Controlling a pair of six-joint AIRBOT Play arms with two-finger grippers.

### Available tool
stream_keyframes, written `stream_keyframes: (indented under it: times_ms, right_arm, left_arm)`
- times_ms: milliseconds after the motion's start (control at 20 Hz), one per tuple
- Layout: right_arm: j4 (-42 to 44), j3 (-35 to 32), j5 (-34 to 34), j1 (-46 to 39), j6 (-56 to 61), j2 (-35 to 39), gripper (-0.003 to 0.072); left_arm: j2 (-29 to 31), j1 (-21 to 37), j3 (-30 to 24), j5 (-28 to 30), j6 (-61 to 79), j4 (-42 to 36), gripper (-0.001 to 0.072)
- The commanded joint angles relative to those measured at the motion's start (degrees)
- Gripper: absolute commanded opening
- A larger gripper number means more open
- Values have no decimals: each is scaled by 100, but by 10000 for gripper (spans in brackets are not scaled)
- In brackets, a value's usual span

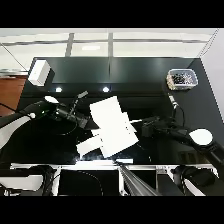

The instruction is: Fold the box and place the chain.

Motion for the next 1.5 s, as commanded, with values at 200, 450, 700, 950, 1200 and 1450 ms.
stream_keyframes:
  times_ms: [200, 450, 700, 950, 1200, 1450]
  right_arm:
    - [-3115, 1998, 2691, -1801, -131, 4, 683]
    - [-4052, 2149, 2938, -1764, -1375, -13, 683]
    - [-4057, 1725, 2850, -1305, -1805, -17, 683]
    - [-4054, 1051, 2227, -457, -2133, -31, 684]
    - [-4041, 525, 1357, 319, -2199, -72, 683]
    - [-3840, 245, 730, 933, -2507, -483, 683]
  left_arm:
    - [216, -153, 739, -177, 509, 503, 25]
    - [1198, -647, 258, 1502, 1923, 308, 24]
    - [1379, -1298, -219, 2601, 3084, 660, 27]
    - [1163, -1543, -221, 2577, 3381, 1158, 30]
    - [1106, -1539, -223, 2524, 3368, 1370, 31]
    - [994, -1539, -221, 2361, 3373, 1530, 30]
